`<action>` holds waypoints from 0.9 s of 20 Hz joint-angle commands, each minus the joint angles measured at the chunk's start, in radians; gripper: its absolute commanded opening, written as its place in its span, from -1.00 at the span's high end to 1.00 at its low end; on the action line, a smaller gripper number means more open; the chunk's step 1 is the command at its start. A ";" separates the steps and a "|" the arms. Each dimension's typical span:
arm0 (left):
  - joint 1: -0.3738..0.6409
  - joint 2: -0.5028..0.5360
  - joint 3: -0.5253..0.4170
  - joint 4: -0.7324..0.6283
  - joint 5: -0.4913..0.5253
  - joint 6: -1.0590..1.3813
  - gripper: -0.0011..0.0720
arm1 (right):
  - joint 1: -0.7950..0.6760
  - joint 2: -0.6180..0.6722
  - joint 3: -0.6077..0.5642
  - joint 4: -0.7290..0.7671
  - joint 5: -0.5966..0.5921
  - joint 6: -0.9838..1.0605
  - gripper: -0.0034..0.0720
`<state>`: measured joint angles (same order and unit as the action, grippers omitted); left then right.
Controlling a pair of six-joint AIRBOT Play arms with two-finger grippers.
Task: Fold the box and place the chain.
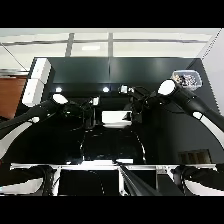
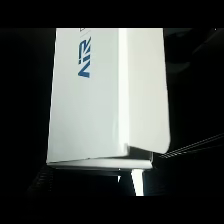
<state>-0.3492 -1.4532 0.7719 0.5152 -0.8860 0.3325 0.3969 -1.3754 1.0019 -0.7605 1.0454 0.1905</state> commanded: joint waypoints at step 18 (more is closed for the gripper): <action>0.000 -0.001 0.000 0.000 -0.002 0.000 0.01 | 0.003 -0.001 -0.020 -0.003 0.000 0.041 0.19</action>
<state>-0.3492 -1.4532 0.7719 0.5156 -0.8871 0.3325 0.3992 -1.3754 0.9882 -0.7612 1.0382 0.2264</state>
